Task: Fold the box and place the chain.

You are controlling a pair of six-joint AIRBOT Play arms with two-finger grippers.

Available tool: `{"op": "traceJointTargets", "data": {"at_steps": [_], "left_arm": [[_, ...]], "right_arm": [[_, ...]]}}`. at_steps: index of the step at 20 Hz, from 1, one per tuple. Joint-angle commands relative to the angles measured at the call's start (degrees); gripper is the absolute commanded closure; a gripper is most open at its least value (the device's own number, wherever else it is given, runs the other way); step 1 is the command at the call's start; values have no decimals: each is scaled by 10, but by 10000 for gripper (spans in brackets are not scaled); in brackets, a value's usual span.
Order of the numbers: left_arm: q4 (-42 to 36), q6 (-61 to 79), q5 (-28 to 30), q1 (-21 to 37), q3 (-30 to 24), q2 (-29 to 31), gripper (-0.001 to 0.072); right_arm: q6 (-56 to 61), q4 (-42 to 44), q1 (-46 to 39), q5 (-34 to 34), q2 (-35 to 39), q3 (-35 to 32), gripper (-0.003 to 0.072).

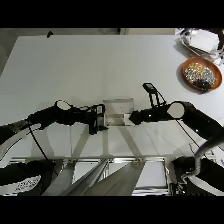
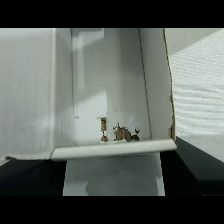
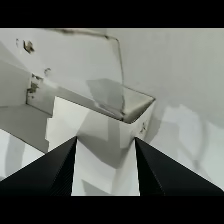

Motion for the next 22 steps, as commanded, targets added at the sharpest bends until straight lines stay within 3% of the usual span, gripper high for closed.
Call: {"op": "traceJointTargets", "data": {"at_steps": [1, 11, 22], "left_arm": [[0, 0, 0, 0, 0, 0, 499], [0, 0, 0, 0, 0, 0, 499], [0, 0, 0, 0, 0, 0, 499]], "right_arm": [[61, -34, 26, 15, -30, 33, 269], [192, -177, 74, 97, -68, 101, 271], [204, -155, 66, 127, -80, 121, 239]]}}
